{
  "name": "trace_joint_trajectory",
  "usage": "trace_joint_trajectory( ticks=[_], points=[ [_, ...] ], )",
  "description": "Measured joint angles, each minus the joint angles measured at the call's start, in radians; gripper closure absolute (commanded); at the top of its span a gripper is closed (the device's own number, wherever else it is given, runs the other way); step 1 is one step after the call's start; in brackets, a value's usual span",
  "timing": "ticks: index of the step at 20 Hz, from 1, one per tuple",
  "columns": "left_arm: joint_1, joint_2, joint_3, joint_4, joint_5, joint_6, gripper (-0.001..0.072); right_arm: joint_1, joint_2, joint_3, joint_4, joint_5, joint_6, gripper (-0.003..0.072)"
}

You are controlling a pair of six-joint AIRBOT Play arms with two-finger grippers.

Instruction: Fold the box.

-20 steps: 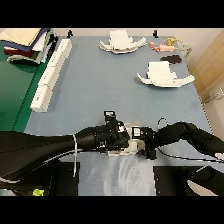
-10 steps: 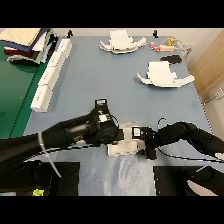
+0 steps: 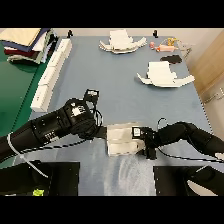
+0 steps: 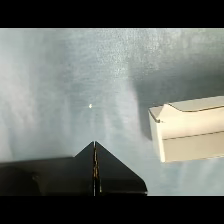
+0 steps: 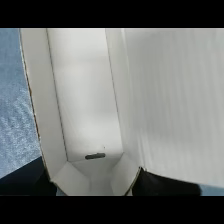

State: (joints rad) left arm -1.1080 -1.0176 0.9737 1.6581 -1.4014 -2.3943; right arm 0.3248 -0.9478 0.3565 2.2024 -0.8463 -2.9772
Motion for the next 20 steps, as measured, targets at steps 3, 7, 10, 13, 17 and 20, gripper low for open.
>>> trace_joint_trajectory(
  ticks=[3,7,10,13,17,20],
  points=[
    [0.072,0.009,-0.068,-0.053,0.089,0.218,0.0698,0.000,0.000,0.000,0.000,0.000,0.000,0.0088],
    [0.148,0.084,-0.204,-0.121,0.231,0.544,0.0698,0.000,0.000,0.000,0.000,0.000,0.000,0.0088],
    [0.185,0.237,-0.349,-0.196,0.333,0.840,0.0695,0.000,0.000,0.000,0.000,0.000,0.000,0.0088],
    [0.238,0.421,-0.512,-0.354,0.446,1.193,0.0292,0.000,0.000,0.000,0.000,0.000,0.000,0.0088],
    [0.280,0.534,-0.680,-0.568,0.596,1.526,0.0011,0.000,0.000,0.000,0.000,0.000,0.000,0.0088],
    [0.291,0.509,-0.743,-0.705,0.719,1.727,0.0011,0.000,0.000,0.000,0.000,0.000,0.000,0.0088]
  ],
)
